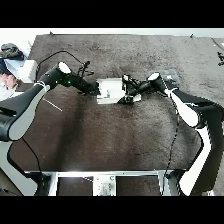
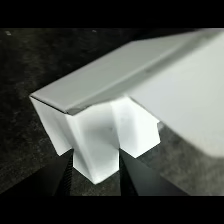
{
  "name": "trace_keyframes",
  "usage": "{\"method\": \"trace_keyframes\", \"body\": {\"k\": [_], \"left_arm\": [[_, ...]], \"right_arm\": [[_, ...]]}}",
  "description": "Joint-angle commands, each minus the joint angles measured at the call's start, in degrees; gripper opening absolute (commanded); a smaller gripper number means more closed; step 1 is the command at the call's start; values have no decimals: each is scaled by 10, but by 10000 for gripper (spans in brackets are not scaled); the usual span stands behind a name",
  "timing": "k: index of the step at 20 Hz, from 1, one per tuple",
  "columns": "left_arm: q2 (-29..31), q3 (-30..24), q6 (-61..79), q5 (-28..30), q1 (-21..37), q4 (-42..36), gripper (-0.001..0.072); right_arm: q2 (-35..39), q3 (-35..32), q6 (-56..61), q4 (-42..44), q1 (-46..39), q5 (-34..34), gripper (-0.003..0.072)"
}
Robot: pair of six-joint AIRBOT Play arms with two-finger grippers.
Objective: Fold the box and place the chain.
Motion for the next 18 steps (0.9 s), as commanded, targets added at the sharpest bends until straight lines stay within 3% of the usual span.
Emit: {"method": "trace_keyframes", "body": {"k": [1, 8, 18], "left_arm": [[0, 16, -103, 11, -21, 79, 317], [-4, 27, -200, 25, -54, 151, 316], [-99, 204, -379, -142, -129, 360, 313]], "right_arm": [[0, 0, 0, 0, 0, 0, 473], [0, 0, 0, 0, 0, 0, 473], [0, 0, 0, 0, 0, 0, 473]]}}
